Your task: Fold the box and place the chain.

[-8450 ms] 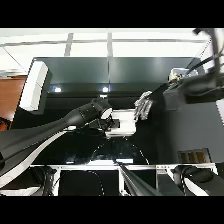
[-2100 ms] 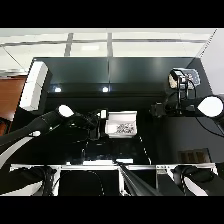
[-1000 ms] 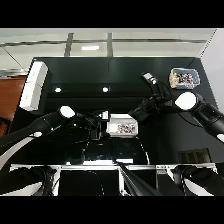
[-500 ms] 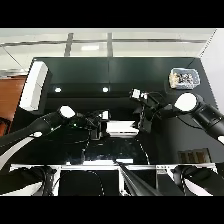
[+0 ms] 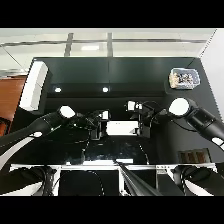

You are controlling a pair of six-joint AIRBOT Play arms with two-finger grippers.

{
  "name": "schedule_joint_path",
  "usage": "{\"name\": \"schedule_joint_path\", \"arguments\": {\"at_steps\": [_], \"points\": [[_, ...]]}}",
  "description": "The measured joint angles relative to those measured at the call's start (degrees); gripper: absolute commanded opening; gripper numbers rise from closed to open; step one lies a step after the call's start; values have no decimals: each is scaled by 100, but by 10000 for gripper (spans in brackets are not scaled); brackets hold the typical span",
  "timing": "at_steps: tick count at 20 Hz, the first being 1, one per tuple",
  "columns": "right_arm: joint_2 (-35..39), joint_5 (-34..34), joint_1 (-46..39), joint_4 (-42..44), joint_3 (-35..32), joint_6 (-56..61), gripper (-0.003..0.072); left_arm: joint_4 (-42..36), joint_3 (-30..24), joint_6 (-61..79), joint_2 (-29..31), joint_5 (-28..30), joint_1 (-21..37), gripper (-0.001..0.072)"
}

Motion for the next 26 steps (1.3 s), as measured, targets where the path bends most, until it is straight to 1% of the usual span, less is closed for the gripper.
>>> {"name": "schedule_joint_path", "arguments": {"at_steps": [2, 3, 4, 6, 7, 8, 26], "points": [[-13, -87, 61, 7, -42, -35, 713, 0, 0, 2, 0, 0, 0, 464], [-17, -138, 81, 11, -55, -52, 573, 2, 0, 2, 0, 0, 0, 464], [-17, -170, 98, 11, -68, -66, 538, 2, 0, 2, 0, 0, 0, 464], [-17, -208, 116, 11, -76, -72, 522, 2, 0, 2, 0, 0, 0, 464], [-17, -219, 122, 9, -79, -83, 346, 2, 0, 2, 0, 0, 0, 464], [-17, -216, 127, 13, -81, -90, 299, 2, 0, 0, 0, 0, 0, 464], [-24, -260, 249, -4, -133, -92, 301, 2, 0, 11, 0, 0, 0, 464]]}}
